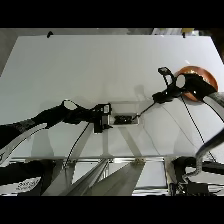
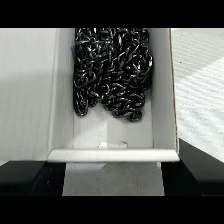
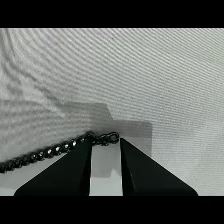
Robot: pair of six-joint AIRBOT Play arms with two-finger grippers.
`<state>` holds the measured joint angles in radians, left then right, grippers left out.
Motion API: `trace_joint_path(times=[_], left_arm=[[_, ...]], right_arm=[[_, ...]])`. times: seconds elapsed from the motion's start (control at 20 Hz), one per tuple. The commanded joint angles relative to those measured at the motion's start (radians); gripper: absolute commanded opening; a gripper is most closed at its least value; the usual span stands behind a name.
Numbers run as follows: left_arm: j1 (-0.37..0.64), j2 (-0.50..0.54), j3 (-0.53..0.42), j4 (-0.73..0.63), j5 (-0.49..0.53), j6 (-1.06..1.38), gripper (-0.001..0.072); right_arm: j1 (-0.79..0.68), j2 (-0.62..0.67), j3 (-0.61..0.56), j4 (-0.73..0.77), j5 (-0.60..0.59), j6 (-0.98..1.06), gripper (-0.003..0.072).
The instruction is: Fold the box and place the chain.
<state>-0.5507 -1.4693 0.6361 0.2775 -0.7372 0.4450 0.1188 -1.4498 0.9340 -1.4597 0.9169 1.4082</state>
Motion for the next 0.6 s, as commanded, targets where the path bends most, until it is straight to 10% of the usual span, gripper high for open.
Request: trace_joint_path(times=[0.0,0.1,0.55], left_arm=[[0.0,0.0,0.0,0.0,0.0,0.0,0.0149],[0.0,0.0,0.0,0.0,0.0,0.0,0.0149],[0.0,0.0,0.0,0.0,0.0,0.0,0.0149]], right_arm=[[0.001,-0.001,0.0,0.002,0.011,0.0,0.0139],[0.003,-0.001,0.0,0.002,0.02,0.0,0.0031],[0.048,0.073,0.0,0.002,0.068,-0.003,0.0008]])
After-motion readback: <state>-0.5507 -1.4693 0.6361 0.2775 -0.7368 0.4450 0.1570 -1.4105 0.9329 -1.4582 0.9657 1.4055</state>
